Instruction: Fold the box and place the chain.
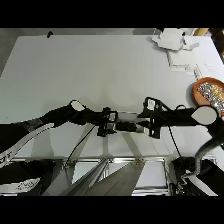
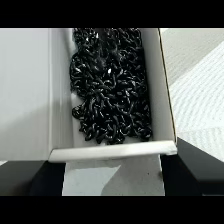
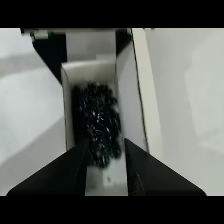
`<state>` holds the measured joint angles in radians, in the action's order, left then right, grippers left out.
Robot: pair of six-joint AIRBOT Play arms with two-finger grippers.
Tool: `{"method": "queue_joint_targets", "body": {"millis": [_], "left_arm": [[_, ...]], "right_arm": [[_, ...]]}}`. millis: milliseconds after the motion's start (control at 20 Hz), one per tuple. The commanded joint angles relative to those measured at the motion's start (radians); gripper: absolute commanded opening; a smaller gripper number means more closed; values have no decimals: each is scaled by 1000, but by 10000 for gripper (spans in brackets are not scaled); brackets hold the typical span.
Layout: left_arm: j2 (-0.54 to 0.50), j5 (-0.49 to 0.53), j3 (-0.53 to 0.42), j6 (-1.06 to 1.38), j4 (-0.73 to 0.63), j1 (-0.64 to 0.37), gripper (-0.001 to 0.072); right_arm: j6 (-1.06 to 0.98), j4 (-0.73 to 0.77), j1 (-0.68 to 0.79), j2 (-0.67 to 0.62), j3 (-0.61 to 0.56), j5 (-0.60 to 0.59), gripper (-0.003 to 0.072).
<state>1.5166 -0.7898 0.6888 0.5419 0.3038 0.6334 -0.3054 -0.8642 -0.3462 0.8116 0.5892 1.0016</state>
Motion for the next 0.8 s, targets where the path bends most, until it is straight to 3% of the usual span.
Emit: {"method": "queue_joint_targets", "body": {"millis": [0,150,250,350,450,550,750], "left_arm": [[0,0,0,0,0,0,314],[0,0,0,0,0,0,314],[0,0,0,0,0,0,314],[0,0,0,0,0,0,314],[0,0,0,0,0,0,314],[0,0,0,0,0,0,314],[0,0,0,0,0,0,314]], "right_arm": [[-187,-220,-3,79,253,209,265],[-187,-152,-3,148,406,162,260],[-188,-150,-3,200,414,77,253],[-196,-148,-6,273,410,104,211],[-195,-148,-28,322,380,131,214],[-192,-145,-54,323,304,77,227],[-191,-146,-122,323,194,58,296]]}}
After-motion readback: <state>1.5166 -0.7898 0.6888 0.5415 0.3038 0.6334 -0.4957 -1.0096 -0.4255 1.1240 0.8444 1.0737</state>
